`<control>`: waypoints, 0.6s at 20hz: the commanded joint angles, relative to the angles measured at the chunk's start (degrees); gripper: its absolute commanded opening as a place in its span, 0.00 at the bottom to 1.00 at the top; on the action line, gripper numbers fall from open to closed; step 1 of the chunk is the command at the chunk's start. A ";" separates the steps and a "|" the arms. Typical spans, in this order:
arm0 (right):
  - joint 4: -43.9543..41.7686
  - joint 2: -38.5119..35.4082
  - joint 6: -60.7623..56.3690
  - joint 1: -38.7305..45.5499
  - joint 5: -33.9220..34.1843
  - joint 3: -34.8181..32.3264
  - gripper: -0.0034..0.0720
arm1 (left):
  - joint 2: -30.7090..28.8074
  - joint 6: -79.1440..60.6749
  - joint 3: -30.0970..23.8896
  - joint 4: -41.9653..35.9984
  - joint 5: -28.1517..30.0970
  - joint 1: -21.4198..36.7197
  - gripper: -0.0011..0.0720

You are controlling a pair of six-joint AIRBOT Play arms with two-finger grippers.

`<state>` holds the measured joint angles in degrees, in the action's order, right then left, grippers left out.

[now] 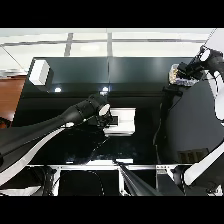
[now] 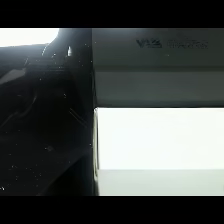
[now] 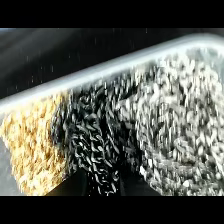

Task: Fold the box and place the chain.

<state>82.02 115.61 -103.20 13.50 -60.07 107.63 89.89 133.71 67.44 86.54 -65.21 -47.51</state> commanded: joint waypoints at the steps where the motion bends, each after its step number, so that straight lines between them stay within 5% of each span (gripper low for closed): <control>1: 0.09 -2.36 5.62 0.00 -3.02 2.91 0.06 | 0.02 0.02 0.02 -0.09 0.00 0.02 0.05; 12: -8.61 -31.08 15.47 0.24 -11.32 6.12 0.06 | 0.02 0.02 0.02 -0.22 -0.92 0.02 0.05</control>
<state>77.41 91.72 -89.71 13.74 -68.55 113.58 89.89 133.73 67.44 86.30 -65.36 -47.51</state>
